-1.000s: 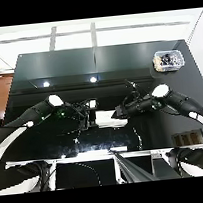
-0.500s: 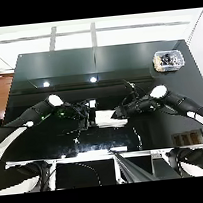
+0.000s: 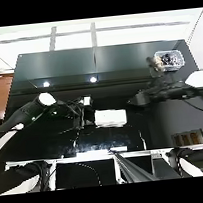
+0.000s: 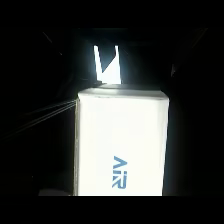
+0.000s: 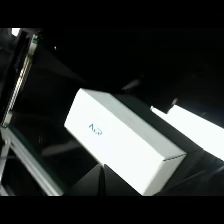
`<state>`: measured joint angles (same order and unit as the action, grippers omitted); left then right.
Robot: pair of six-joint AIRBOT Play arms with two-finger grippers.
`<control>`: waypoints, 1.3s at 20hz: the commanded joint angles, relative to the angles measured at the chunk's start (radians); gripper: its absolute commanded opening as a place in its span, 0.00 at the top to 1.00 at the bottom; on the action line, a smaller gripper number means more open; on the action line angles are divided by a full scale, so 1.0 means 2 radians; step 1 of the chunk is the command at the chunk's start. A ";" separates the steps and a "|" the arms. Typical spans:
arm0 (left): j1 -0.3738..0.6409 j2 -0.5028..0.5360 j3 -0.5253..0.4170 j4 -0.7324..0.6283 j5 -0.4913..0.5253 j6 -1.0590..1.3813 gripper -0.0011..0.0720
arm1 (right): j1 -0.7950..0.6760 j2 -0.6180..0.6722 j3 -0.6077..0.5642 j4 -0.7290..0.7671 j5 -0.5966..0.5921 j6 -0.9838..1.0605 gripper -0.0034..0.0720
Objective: Fold the box and place the chain.
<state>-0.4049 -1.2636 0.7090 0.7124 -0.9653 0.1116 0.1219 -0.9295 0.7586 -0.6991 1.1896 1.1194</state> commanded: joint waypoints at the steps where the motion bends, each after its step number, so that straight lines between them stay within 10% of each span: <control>1: 0.010 0.047 0.002 0.035 -0.030 -0.071 0.01 | -0.070 0.044 0.004 -0.022 0.029 0.005 0.90; 11: -0.144 -0.056 0.142 0.027 0.050 -0.190 0.01 | -0.079 0.044 0.004 -0.023 0.003 0.003 0.90; 26: -0.152 -0.103 0.161 0.074 0.006 -0.230 0.01 | -0.080 0.044 0.004 -0.023 -0.008 -0.024 0.90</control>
<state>-0.7086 -1.4658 1.0290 0.8116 -0.9348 -0.3340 -0.0372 -0.8413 0.7654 -0.7452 1.1767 1.0805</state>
